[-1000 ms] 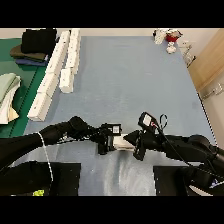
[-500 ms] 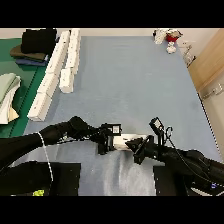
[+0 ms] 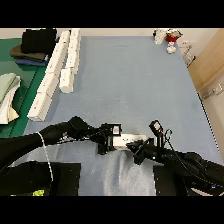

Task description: Fold the box.

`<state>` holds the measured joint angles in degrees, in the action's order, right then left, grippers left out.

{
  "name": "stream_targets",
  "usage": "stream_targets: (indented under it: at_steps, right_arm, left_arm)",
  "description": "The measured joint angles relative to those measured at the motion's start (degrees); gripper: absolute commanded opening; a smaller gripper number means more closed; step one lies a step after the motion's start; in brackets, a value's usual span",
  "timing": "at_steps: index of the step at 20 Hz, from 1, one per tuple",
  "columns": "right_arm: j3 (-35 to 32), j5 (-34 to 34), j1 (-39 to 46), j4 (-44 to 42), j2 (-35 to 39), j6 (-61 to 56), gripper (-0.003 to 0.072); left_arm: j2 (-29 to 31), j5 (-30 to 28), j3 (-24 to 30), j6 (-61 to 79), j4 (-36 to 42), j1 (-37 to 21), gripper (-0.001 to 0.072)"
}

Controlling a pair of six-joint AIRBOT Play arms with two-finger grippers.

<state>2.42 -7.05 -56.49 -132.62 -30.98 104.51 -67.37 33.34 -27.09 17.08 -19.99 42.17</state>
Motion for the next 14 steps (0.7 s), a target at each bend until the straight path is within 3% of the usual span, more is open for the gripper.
stream_targets:
  at_steps: [14]
  right_arm:
    - [1.05, -0.96, 0.02, 0.79, -0.39, -0.17, 0.0008]
  left_arm:
    - [0.02, 0.20, 0.00, -0.11, 0.04, 0.00, 0.0498]
